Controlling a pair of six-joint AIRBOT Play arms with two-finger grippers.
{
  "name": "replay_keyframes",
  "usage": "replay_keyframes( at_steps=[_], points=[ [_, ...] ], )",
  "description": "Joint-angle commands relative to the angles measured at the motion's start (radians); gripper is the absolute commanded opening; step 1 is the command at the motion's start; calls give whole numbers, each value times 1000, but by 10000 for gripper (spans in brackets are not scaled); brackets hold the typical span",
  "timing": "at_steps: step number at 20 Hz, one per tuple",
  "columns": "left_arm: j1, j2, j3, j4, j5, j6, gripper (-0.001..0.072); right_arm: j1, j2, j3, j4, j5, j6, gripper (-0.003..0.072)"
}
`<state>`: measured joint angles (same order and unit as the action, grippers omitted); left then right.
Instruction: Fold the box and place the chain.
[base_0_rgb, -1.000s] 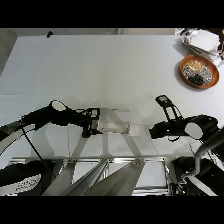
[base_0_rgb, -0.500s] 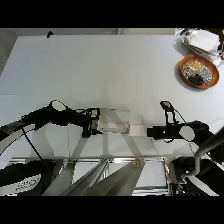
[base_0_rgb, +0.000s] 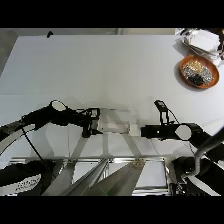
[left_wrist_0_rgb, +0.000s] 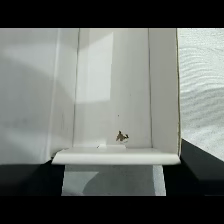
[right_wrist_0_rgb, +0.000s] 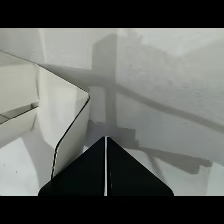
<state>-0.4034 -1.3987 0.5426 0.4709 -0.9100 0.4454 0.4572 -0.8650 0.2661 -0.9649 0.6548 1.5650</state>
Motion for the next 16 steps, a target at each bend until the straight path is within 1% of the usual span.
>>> replay_keyframes(
  at_steps=[1,4,6,8,9,11,14,16],
  points=[
    [1,1,0,0,0,0,273,5,-2,0,56,-12,-42,9],
    [1,1,0,0,0,0,273,8,-2,0,149,-13,-119,10],
    [1,1,0,0,0,0,273,36,-2,0,203,-27,-157,10],
    [1,1,0,0,1,0,273,70,-2,0,244,-64,-183,12],
    [1,1,0,0,0,0,273,82,-2,3,254,-77,-183,12],
    [1,1,0,0,0,0,273,84,-2,24,254,-65,-183,16],
    [1,1,0,0,0,0,273,84,-1,58,255,-64,-183,119],
    [1,1,0,0,0,0,273,84,-2,73,255,-58,-183,129]
  ],
)
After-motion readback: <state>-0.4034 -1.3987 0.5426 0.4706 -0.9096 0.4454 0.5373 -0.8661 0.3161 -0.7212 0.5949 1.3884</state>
